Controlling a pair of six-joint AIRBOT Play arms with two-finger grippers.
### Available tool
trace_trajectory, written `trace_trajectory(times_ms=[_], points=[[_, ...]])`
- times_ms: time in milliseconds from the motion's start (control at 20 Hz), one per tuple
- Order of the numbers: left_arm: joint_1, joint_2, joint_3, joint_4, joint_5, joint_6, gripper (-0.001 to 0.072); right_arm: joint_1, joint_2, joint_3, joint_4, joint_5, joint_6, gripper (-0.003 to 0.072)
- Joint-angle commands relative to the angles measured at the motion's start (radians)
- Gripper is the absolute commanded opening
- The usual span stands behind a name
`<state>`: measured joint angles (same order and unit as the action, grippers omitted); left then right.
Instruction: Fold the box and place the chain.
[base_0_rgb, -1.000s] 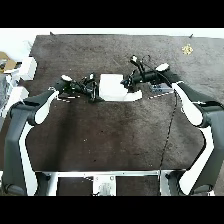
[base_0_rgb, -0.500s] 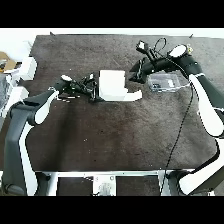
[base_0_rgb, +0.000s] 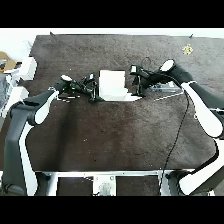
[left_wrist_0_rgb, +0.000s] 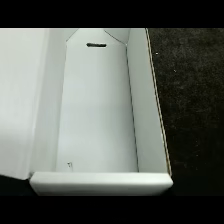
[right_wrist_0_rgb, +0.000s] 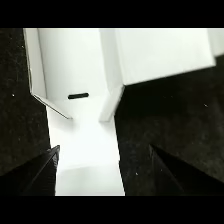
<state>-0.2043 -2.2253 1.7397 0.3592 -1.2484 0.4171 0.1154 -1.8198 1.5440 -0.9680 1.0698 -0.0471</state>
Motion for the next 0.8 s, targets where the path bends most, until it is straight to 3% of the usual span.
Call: trace_trajectory(times_ms=[0,50,150,350,400,450,750], points=[[0.001,0.0,0.0,0.0,0.0,0.0,0.0287,0.016,-0.031,-0.02,0.072,-0.024,-0.068,0.0549],[0.001,0.0,0.0,0.0,0.0,0.0,0.0287,0.016,-0.039,-0.02,0.095,-0.023,-0.07,0.0549],[0.001,0.0,0.0,0.0,0.0,0.0,0.0287,0.017,-0.049,-0.019,0.106,-0.019,-0.07,0.0444],[0.001,0.0,0.0,0.0,0.0,0.0,0.0287,0.021,-0.053,-0.02,0.138,0.029,-0.069,0.0429],[0.001,0.0,0.0,0.0,0.0,0.0,0.0287,0.023,-0.053,-0.02,0.15,0.023,-0.069,0.0254],[0.001,0.0,0.0,0.0,0.0,0.0,0.0287,0.026,-0.053,-0.02,0.163,0.016,-0.069,0.0209],[0.001,0.0,0.0,0.0,0.0,0.0,0.0287,0.1,-0.102,-0.02,0.203,-0.046,-0.07,0.0211]])
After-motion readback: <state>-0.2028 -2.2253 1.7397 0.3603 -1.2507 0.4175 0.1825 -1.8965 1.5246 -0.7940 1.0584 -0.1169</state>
